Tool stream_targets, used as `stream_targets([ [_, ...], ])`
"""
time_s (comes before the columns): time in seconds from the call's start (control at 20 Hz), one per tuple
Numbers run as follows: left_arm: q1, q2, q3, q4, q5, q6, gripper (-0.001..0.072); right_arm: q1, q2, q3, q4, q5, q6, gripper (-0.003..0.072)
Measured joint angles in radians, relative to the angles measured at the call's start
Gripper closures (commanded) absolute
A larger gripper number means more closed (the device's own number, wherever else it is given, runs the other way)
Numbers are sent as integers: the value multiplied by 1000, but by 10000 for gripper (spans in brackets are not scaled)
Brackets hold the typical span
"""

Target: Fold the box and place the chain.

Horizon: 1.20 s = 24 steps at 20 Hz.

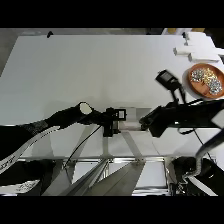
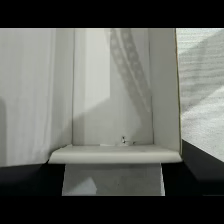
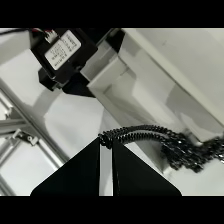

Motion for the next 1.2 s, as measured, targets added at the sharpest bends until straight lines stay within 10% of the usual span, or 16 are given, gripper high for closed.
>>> stream_targets([
  [0.2,0,0,0,0,0,0,499,83,-139,-87,-6,-146,-2,460],
  [0.7,0,0,0,0,0,0,499,-130,-72,-51,-98,-32,-68,655],
  [1.2,0,0,0,0,0,0,499,-303,-127,-232,-215,-91,3,495],
])
